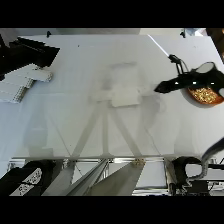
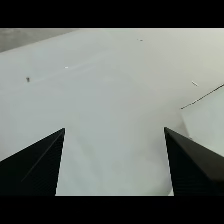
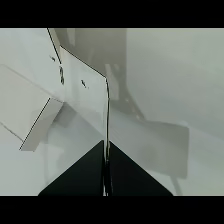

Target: Fold the box and place the chain.

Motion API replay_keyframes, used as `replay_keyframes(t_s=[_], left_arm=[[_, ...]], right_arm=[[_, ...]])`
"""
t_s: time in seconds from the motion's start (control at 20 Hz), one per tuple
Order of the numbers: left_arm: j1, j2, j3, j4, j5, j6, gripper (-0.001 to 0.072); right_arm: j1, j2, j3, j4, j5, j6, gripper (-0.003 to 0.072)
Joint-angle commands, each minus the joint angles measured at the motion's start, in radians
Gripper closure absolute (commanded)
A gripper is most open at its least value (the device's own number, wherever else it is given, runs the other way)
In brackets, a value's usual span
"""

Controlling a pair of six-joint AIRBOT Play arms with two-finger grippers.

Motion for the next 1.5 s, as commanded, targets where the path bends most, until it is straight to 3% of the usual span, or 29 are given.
replay_keyframes(t_s=[0.0, 0.15, 0.35, 1.45], left_arm=[[0.000, 0.001, 0.000, 0.000, 0.000, 0.000, 0.0012], [0.000, 0.001, 0.000, 0.000, 0.000, 0.000, 0.0012], [0.000, 0.001, 0.000, 0.000, 0.000, 0.000, 0.0012], [-0.001, 0.000, 0.000, -0.024, 0.004, -0.047, 0.0012]], right_arm=[[0.126, -0.059, -0.001, 0.144, -0.154, -0.042, 0.0680], [0.205, -0.114, -0.001, 0.237, -0.208, -0.034, 0.0679], [0.267, -0.121, -0.001, 0.240, -0.292, -0.018, 0.0679], [0.266, -0.121, -0.001, 0.218, -0.293, -0.006, 0.0677]])
